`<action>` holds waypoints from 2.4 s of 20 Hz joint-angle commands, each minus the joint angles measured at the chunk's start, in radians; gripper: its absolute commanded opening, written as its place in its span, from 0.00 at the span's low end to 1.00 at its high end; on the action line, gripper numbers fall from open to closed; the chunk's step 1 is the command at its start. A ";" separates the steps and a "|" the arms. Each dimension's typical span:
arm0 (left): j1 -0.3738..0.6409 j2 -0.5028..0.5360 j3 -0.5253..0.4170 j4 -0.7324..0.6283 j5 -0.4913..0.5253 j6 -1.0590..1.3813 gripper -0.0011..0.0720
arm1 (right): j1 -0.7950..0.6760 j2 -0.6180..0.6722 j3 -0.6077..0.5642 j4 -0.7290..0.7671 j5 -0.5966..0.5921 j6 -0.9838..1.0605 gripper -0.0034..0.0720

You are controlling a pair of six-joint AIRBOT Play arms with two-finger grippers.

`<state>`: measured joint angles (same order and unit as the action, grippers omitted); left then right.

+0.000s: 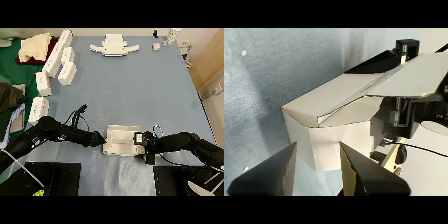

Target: Fold the box.

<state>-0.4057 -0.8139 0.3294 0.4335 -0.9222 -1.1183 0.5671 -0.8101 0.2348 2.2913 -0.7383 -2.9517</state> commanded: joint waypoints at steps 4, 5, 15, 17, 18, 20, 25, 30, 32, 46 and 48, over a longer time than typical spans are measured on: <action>0.000 0.000 -0.002 -0.022 0.031 0.003 0.56 | 0.000 0.001 0.001 0.000 0.000 0.000 0.72; 0.000 0.000 -0.001 -0.021 0.029 0.003 0.51 | 0.000 0.001 0.001 0.000 0.000 0.000 0.72; -0.364 -0.014 0.109 0.380 0.220 -0.596 0.49 | 0.000 0.001 0.001 0.000 0.000 0.000 0.72; -0.428 -0.043 0.133 0.453 0.223 -0.725 0.49 | 0.000 0.001 0.001 0.000 0.000 0.000 0.72; -0.457 -0.059 0.149 0.508 0.225 -0.801 0.49 | 0.000 0.001 0.001 0.000 0.000 0.000 0.72; -0.511 -0.089 0.194 0.655 0.217 -0.988 0.49 | 0.000 0.001 0.001 0.000 0.000 0.000 0.72; -0.600 -0.208 0.333 0.861 0.071 -1.262 0.49 | 0.000 0.001 0.001 0.000 0.000 0.000 0.72; -0.682 -0.372 0.504 1.011 -0.125 -1.391 0.49 | 0.000 0.001 0.001 0.000 0.000 0.000 0.72; -0.702 -0.422 0.563 1.051 -0.188 -1.424 0.49 | 0.000 0.001 0.001 0.000 0.000 0.000 0.72; -0.742 -0.553 0.647 1.117 -0.247 -1.474 0.32 | 0.000 0.001 0.001 0.000 0.000 0.000 0.72; -0.742 -0.553 0.647 1.117 -0.258 -1.470 0.06 | 0.000 0.001 0.001 0.000 0.000 0.000 0.72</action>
<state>-1.1481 -1.3632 0.9722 1.5349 -1.1660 -2.5851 0.5671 -0.8101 0.2348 2.2913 -0.7383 -2.9517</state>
